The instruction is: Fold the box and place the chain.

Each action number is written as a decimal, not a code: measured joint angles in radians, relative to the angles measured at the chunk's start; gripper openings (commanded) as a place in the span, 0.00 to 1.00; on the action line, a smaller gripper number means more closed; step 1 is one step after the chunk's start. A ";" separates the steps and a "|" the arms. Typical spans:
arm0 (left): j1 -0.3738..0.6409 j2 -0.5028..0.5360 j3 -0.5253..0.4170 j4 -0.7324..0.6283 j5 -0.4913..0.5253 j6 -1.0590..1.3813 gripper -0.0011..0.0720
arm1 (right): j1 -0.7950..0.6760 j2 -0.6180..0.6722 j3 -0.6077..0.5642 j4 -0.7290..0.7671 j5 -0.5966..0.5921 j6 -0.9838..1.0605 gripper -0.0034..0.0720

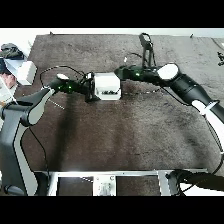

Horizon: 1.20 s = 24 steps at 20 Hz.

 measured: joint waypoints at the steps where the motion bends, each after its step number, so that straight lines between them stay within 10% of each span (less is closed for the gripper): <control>1: 0.000 0.000 0.000 0.000 0.000 0.000 0.48 | -0.044 0.016 -0.026 -0.014 0.023 0.013 0.53; 10: 0.000 0.000 0.000 0.000 0.000 0.000 0.48 | -0.413 0.019 -0.269 -0.144 -0.051 0.172 0.53; 20: 0.000 0.000 0.000 0.000 0.000 0.000 0.48 | -0.428 -0.204 -0.202 -0.038 -0.240 0.196 0.53; 24: 0.000 0.000 0.000 0.000 0.000 0.000 0.48 | -0.412 -0.274 -0.148 -0.002 -0.262 0.196 0.24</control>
